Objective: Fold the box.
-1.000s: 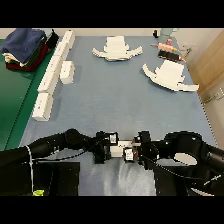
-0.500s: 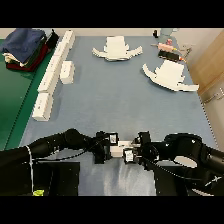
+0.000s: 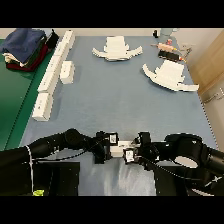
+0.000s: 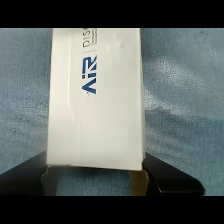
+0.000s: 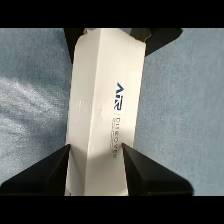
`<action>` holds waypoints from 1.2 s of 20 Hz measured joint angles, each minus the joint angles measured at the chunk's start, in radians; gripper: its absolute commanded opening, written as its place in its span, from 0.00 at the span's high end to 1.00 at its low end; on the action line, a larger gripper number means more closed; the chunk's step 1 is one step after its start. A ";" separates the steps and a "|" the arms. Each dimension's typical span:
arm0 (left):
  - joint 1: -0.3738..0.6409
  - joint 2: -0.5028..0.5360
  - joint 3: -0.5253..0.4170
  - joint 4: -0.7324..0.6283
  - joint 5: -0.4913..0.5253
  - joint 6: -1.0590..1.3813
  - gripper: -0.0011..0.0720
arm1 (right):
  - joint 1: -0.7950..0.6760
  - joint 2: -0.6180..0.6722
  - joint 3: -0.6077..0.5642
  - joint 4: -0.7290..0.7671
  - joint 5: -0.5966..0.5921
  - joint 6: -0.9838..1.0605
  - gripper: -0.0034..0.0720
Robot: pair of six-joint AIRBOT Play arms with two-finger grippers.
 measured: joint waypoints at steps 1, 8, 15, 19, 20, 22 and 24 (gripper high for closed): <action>0.000 0.000 0.000 0.000 0.000 0.000 0.35 | 0.000 0.009 0.001 0.002 -0.004 0.002 0.25; 0.000 0.000 0.000 0.000 -0.001 -0.001 0.35 | 0.000 0.061 0.009 0.005 -0.041 0.038 0.13; 0.000 0.000 0.000 0.000 0.000 0.000 0.35 | 0.000 0.020 0.009 0.053 -0.088 0.051 0.20; 0.000 0.000 0.000 0.000 0.000 0.000 0.35 | 0.000 -0.029 0.010 0.083 -0.093 0.047 0.40; 0.000 0.000 0.000 0.000 0.001 0.000 0.35 | 0.000 -0.034 0.010 0.084 -0.093 0.045 0.43; 0.000 0.000 0.000 0.000 0.001 0.000 0.35 | 0.000 -0.037 0.010 0.080 -0.093 0.045 0.43; 0.000 0.000 0.000 -0.001 0.005 -0.002 0.35 | 0.000 -0.031 0.010 0.070 -0.094 0.042 0.48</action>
